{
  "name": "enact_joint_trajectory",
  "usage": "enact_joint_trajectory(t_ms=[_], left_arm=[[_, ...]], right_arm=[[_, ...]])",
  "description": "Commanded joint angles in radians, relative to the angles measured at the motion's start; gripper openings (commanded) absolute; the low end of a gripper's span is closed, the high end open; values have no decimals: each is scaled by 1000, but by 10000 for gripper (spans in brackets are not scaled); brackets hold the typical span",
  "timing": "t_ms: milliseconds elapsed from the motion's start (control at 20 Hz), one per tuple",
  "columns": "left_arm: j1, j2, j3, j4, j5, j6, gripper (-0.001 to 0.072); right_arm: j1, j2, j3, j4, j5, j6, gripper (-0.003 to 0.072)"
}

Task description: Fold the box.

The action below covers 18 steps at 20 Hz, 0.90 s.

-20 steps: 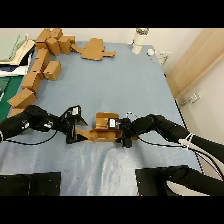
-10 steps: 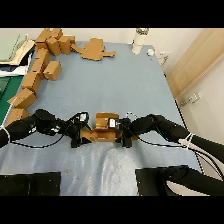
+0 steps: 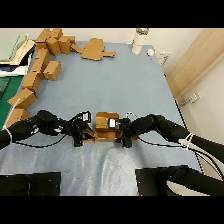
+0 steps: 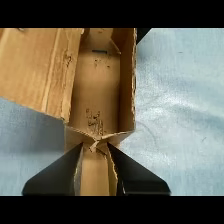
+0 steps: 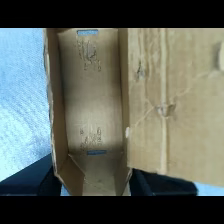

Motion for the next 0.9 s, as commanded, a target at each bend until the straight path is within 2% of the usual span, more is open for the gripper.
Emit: enact_joint_trajectory(t_ms=[0,500,700,800,850], left_arm=[[-18,-5,4,-38,18,33,223],[-33,-11,8,-88,24,33,224],[-37,-11,8,-87,25,33,254],[-37,-11,8,-87,25,33,611],[-37,-11,8,-87,25,33,565]], right_arm=[[0,0,0,0,0,0,506],[0,0,0,0,0,0,507],[0,0,0,0,0,0,507],[0,0,0,0,0,0,506],[0,0,0,0,0,0,507]])
